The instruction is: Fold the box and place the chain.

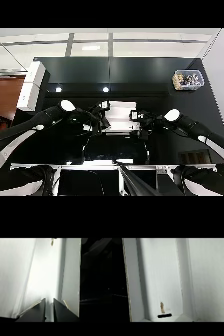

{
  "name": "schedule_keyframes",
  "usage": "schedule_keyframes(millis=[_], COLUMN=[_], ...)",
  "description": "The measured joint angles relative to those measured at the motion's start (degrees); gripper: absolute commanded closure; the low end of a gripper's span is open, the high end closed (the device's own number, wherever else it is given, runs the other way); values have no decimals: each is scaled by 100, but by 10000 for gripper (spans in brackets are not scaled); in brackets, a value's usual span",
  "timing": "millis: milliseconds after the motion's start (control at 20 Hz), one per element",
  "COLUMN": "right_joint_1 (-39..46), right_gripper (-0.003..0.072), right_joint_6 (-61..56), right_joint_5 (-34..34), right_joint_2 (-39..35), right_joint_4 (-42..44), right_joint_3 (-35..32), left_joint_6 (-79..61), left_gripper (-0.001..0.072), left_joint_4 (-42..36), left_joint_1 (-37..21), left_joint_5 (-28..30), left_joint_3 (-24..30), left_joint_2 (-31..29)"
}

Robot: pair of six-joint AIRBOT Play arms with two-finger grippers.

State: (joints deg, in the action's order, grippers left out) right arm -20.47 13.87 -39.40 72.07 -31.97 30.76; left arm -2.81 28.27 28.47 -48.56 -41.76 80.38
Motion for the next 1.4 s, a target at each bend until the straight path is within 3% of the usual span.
schedule_keyframes(millis=[50,100,150,200,250,300,350,400,450,600,800,1100,1250,1400], right_joint_1=[0,0,0,0,0,0,0,0,0,0,0,0,0,0], right_gripper=[454,454,454,454,454,454,454,453,454,454,454,453,454,454], right_joint_6=[0,0,2,0,0,2,0,2,2,11,9,7,9,9], right_joint_5=[0,0,-2,-2,0,0,0,0,0,0,0,-2,-4,-4], right_joint_2=[0,0,0,0,0,0,0,0,0,0,0,0,0,0], right_joint_4=[0,0,0,-2,0,0,0,0,0,-4,-4,-4,-7,-7], right_joint_3=[0,0,0,0,0,0,0,0,0,0,0,0,0,0], left_joint_6=[0,4,28,114,177,234,293,328,367,625,1945,5021,6579,7254], left_gripper=[364,292,381,527,504,387,440,501,675,680,681,680,680,680], left_joint_4=[-11,-37,-44,-37,-37,-37,-37,-31,-13,289,1261,2782,2675,2371], left_joint_1=[4,9,15,24,35,42,52,59,63,20,-365,-1788,-2570,-2909], left_joint_5=[9,17,55,74,94,101,118,125,127,0,-560,-1294,-1528,-1814], left_joint_3=[0,0,0,0,0,0,0,0,0,-50,-175,-166,50,227], left_joint_2=[7,13,17,20,24,24,24,24,24,-9,-304,-1056,-992,-610])
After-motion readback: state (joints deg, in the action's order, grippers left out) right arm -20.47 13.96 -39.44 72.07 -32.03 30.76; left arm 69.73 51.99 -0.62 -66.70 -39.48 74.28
